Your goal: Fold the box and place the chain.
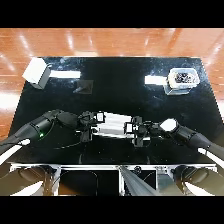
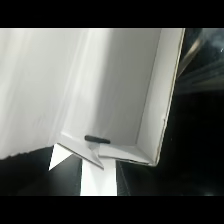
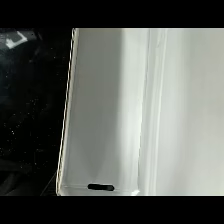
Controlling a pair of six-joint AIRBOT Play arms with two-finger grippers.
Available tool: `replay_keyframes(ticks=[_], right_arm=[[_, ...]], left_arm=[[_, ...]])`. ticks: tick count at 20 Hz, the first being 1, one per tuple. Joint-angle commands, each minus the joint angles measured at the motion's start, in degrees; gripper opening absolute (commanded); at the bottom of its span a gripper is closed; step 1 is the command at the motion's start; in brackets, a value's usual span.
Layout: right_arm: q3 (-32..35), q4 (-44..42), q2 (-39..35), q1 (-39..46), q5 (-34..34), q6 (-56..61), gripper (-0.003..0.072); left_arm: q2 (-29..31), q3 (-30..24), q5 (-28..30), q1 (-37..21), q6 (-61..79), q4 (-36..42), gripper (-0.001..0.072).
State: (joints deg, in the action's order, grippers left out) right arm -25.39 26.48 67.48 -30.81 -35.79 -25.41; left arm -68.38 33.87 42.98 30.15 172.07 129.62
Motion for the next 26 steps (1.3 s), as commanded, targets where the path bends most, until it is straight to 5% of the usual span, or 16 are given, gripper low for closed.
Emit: replay_keyframes(ticks=[1, 12, 15, 17, 19, 20, 22, 23, 26], right_arm=[[-0.07, -0.02, 0.04, -0.02, -0.02, -0.02, 0.056], [-0.07, -0.02, 0.04, -0.02, -0.02, -0.02, 0.056], [-0.07, -0.02, 0.04, -0.02, -0.02, -0.02, 0.056], [-0.07, -0.02, 0.04, -0.02, -0.02, -0.02, 0.056], [-0.07, -0.02, 0.04, -0.02, -0.02, -0.02, 0.056], [-0.07, -0.02, 0.04, -0.02, -0.02, -0.02, 0.056], [-0.07, -0.02, 0.04, -0.02, -0.02, -0.02, 0.056], [-0.07, -0.02, 0.04, -0.02, -0.02, -0.02, 0.056], [-0.07, -0.02, 0.04, -0.02, -0.02, -0.02, 0.056]], left_arm=[[-0.04, 0.04, 0.52, 0.04, 0.0, 3.28, 0.0311], [-1.55, 0.04, -0.17, 4.09, -0.02, 5.95, 0.0314], [-1.55, 0.04, -0.66, 4.07, -1.03, 5.92, 0.0533], [-1.55, 0.04, -0.83, 4.07, -1.53, 5.95, 0.053], [-1.53, 0.04, -0.81, 4.07, -1.53, 5.9, 0.0405], [-1.51, 0.04, -0.81, 4.07, -1.55, 6.01, 0.0419], [-1.51, 0.07, -1.07, 4.07, -2.47, 6.12, 0.0575], [-1.49, 0.11, -1.01, 4.04, -3.15, 6.1, 0.0517], [-0.92, 0.11, -0.15, 4.04, -3.21, 5.7, 0.0064]])
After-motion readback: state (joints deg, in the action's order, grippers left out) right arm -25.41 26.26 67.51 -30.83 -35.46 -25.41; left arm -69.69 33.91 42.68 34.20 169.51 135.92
